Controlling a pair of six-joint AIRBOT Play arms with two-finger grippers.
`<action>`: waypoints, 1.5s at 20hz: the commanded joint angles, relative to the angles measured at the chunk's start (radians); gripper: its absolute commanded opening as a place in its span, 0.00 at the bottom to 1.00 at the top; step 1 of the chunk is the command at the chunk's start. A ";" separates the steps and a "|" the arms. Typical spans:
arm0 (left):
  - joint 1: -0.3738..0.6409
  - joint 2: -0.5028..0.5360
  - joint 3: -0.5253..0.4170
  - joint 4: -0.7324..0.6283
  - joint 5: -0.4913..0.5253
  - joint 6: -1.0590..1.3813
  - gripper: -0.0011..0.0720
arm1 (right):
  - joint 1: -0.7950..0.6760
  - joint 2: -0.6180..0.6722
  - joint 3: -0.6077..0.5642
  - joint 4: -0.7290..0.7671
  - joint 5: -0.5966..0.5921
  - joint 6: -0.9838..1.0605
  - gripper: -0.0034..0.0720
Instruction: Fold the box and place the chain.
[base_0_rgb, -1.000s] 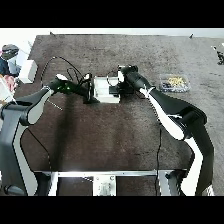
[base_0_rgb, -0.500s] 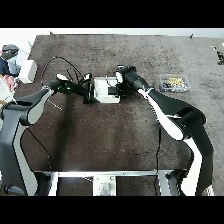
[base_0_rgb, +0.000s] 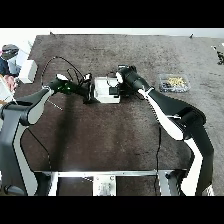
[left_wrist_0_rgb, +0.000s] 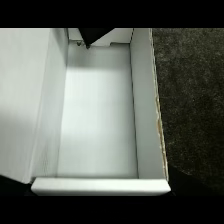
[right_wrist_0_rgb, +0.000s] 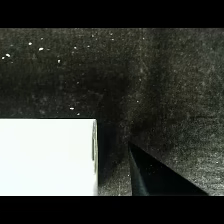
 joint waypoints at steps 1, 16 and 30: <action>0.001 0.000 0.001 0.000 0.001 0.000 0.55 | 0.000 0.014 0.003 0.011 -0.018 0.005 0.48; 0.001 0.000 0.001 0.000 0.001 0.000 0.55 | -0.193 0.399 0.001 -0.023 0.045 -0.454 0.65; 0.001 0.000 0.001 0.000 0.001 0.000 0.55 | -0.673 0.247 -0.163 0.136 -0.134 -0.630 0.28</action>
